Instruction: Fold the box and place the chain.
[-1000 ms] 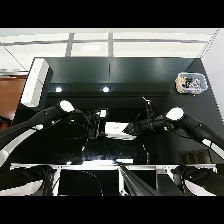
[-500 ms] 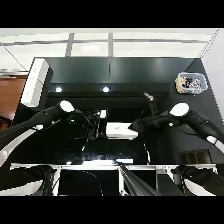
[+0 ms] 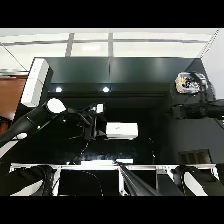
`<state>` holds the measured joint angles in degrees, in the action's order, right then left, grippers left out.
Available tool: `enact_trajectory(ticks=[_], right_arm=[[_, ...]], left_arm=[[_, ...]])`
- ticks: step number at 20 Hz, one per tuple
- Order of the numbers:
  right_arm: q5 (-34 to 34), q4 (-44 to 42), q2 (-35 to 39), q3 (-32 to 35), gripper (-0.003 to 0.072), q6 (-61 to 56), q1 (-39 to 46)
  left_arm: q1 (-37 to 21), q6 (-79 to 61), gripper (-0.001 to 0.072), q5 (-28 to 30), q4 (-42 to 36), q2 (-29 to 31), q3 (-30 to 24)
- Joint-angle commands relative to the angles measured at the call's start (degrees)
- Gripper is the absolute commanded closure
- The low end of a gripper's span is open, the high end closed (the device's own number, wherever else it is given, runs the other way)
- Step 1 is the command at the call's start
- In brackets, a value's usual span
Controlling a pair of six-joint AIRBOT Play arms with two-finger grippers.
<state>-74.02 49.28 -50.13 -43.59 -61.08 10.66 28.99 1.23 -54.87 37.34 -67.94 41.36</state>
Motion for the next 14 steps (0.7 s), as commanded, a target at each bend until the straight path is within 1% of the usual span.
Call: enact_trajectory(ticks=[1, 3, 4, 7, 11, 14], right_arm=[[-1.77, 2.23, 1.95, -0.04, 0.0675, -1.05, 6.45], [-1.97, 0.96, 1.95, 0.04, 0.0675, -1.05, 6.32], [-2.19, 0.31, 1.95, 0.13, 0.0675, -0.98, 6.29], [-2.75, 0.26, 1.95, 0.31, 0.0675, -0.55, 6.29], [-2.27, 0.26, 1.95, 0.42, 0.0675, 0.76, 6.29], [-1.81, 0.26, 1.95, 0.42, 0.0675, 0.9, 6.29]], left_arm=[[5.09, 9.97, -0.0007, 1.84, 0.39, 0.59, 2.1], [8.85, 11.87, -0.0007, 3.52, -2.03, -2.6, 5.51], [10.23, 11.87, -0.0007, 5.05, -1.97, -4.24, 7.15], [12.13, 12.81, -0.0007, 9.62, -2.05, -9.46, 10.54], [13.46, 13.4, -0.0007, 10.34, -2.25, -13.33, 10.99], [13.42, 15.41, -0.0007, 10.58, -2.25, -13.84, 11.13]])
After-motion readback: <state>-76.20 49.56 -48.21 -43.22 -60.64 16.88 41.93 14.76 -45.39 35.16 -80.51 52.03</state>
